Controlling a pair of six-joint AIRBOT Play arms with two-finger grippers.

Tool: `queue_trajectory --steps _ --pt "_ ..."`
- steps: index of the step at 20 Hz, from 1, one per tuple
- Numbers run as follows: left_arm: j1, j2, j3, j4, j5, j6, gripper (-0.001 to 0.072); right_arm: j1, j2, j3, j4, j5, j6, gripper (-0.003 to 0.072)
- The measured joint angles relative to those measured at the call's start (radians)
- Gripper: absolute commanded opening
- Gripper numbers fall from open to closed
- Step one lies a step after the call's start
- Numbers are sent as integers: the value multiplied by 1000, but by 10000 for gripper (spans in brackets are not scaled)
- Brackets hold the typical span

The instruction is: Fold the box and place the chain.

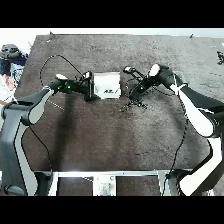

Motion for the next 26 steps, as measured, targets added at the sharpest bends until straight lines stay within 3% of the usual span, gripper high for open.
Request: queue_trajectory --steps 2,4,6,7,8,13,18,26 --pt "0 0 0 0 0 0 237 -1 -13 -1 5 -3 -3 283" --pt "0 0 0 0 0 0 236 1 -19 -1 11 -2 -6 173" --pt "0 0 0 0 0 0 236 1 -24 -4 13 2 -6 169" --pt "0 0 0 0 0 0 236 2 -26 -4 11 4 -6 66" --pt "0 0 0 0 0 0 236 3 -28 -4 7 1 -6 27" --pt "0 0 0 0 0 0 236 10 -13 8 -3 69 -15 11" --pt "0 0 0 0 0 0 236 9 135 62 35 87 -23 11" --pt "0 0 0 0 0 0 236 84 340 217 92 -114 -25 8"
